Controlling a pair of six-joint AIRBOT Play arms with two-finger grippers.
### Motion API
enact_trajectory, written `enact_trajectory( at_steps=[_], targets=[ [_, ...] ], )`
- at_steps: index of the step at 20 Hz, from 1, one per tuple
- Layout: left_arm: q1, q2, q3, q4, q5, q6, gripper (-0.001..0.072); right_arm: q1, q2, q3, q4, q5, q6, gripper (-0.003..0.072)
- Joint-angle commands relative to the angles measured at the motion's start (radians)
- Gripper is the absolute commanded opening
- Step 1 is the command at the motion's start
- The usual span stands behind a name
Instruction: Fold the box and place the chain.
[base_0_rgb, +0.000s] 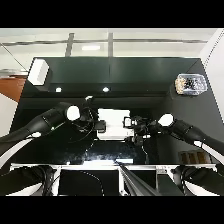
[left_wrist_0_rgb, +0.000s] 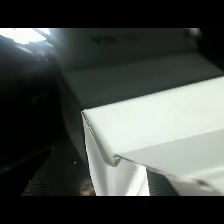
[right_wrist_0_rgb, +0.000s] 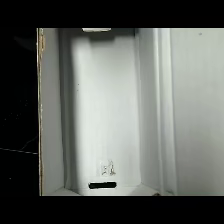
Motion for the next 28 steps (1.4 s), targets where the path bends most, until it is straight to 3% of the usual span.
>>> enact_trajectory(
  at_steps=[1,2,5,11,12,21,24,28],
  targets=[
    [-0.086,-0.01,0.05,0.188,-0.039,-0.215,0.061,0.001,-0.001,0.0,0.0,0.0,0.0,0.0461],
    [-0.105,-0.018,0.057,0.195,-0.044,-0.238,0.0568,0.001,-0.001,0.0,0.0,0.0,0.0,0.0461],
    [-0.163,-0.044,0.077,0.225,-0.064,-0.307,0.0328,0.001,-0.001,0.0,0.0,0.0,0.0,0.0461],
    [-0.192,-0.047,0.081,0.303,-0.067,-0.427,0.0324,0.001,-0.001,0.0,-0.001,0.0,0.0,0.0461],
    [-0.192,-0.053,0.085,0.303,-0.069,-0.426,0.0266,0.001,-0.001,0.0,-0.001,0.0,0.0,0.0461],
    [-0.192,-0.12,0.142,0.303,-0.143,-0.425,0.0258,0.001,-0.001,0.0,-0.002,0.001,0.0,0.0461],
    [-0.192,-0.124,0.143,0.303,-0.143,-0.427,0.0169,0.001,-0.001,0.0,-0.001,0.0,0.0,0.0461],
    [-0.192,-0.127,0.143,0.303,-0.163,-0.452,0.0118,0.001,-0.001,0.0,-0.001,0.0,0.0,0.0461]
  ],
)
